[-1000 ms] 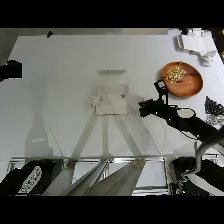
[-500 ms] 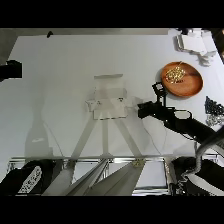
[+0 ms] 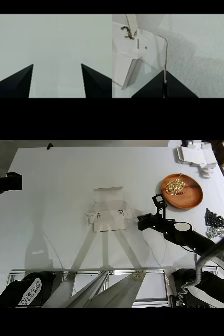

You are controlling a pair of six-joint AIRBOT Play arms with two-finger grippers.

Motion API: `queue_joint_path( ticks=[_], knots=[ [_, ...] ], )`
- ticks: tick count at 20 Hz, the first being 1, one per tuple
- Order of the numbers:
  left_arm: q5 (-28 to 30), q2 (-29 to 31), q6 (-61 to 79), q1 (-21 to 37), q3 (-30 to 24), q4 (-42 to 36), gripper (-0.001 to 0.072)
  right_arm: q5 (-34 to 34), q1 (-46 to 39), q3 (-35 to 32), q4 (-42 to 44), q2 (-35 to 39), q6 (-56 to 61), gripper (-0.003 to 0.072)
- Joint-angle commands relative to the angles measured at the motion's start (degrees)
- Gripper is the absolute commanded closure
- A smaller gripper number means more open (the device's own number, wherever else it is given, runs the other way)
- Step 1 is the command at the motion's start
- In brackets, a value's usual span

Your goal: Fold the box and place the chain.

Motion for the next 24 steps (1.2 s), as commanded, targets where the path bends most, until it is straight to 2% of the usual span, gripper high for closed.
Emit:
queue_joint_path(
  ticks=[1, 6, 9, 13, 16, 18, 20, 22, 24],
  knots=[
    [0.3, 0.0, -0.1, 0.0, 0.0, -0.3, 0.0067, 0.0, 0.1, 0.0, 0.0, 0.0, 0.0, 0.0676],
    [-7.5, -2.4, 3.1, -0.6, 0.0, -3.1, 0.0068, 0.0, 0.1, 0.0, 0.0, 0.0, 0.0, 0.0676],
    [-13.1, -6.6, 7.9, -3.4, 0.0, -5.2, 0.0068, 0.0, 0.1, 0.0, 0.0, 0.0, 0.0, 0.0676],
    [-15.9, -15.7, 16.0, -9.8, 2.3, -11.7, 0.0068, 0.0, 0.1, 0.0, 0.0, 0.0, 0.0, 0.0676],
    [-26.6, -26.2, 26.8, -13.3, 11.1, -19.6, 0.0067, 0.0, 0.1, 0.0, 0.0, 0.0, 0.0, 0.0676],
    [-35.6, -33.2, 37.4, -13.6, 18.3, -29.8, 0.0064, 0.0, 0.1, 0.0, 0.0, 0.0, 0.0, 0.0676],
    [-41.0, -38.0, 46.5, -13.6, 22.8, -40.9, 0.0046, 0.0, 0.1, 0.0, 0.0, 0.0, 0.0, 0.0676],
    [-42.6, -41.4, 53.3, -13.6, 25.1, -48.2, 0.0001, 0.0, 0.1, 0.0, 0.0, 0.0, 0.0, 0.0676],
    [-42.2, -44.5, 57.3, -13.6, 25.1, -54.0, 0.0000, 0.0, 0.1, 0.0, 0.0, 0.0, 0.0, 0.0676]
  ],
)
